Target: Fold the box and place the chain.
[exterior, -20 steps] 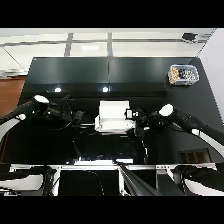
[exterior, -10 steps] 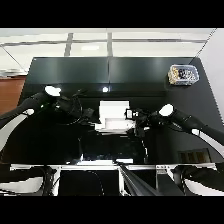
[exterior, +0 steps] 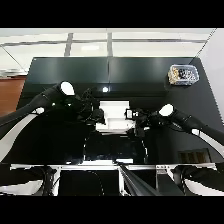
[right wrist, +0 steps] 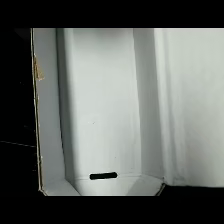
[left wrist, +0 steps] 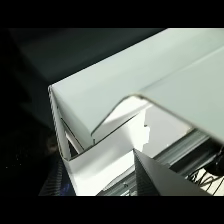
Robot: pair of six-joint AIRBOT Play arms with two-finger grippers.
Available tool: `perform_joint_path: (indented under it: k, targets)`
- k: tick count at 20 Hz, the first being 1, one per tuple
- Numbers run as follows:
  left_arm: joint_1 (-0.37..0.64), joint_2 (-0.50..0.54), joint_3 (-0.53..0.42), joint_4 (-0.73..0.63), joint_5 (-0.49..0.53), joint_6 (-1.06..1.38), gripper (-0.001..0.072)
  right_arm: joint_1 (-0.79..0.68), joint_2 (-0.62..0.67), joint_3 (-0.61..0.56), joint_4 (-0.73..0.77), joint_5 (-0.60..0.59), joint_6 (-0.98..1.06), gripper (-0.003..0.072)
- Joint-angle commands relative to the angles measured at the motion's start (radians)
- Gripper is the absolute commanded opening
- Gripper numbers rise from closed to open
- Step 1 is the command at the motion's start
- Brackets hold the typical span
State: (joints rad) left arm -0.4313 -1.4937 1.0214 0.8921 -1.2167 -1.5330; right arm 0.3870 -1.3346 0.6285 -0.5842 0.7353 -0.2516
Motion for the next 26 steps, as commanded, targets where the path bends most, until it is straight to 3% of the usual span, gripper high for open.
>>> perform_joint_path:
  k: [1, 10, 16, 26]
  targets:
    - [-0.045, 0.001, 0.010, 0.035, 0.039, -0.100, 0.0479, 0.001, -0.001, 0.000, 0.000, 0.000, 0.000, 0.0487]
    - [-0.106, 0.001, 0.010, 0.069, 0.123, -0.214, 0.0479, 0.001, -0.001, 0.000, 0.000, 0.000, 0.000, 0.0487]
    - [-0.179, 0.001, 0.010, 0.314, 0.136, -0.410, 0.0479, 0.001, -0.001, 0.000, 0.000, 0.000, 0.000, 0.0486]
    - [-0.265, -0.001, 0.042, 0.575, 0.116, -0.664, 0.0479, 0.001, -0.001, 0.000, 0.000, 0.000, 0.000, 0.0487]
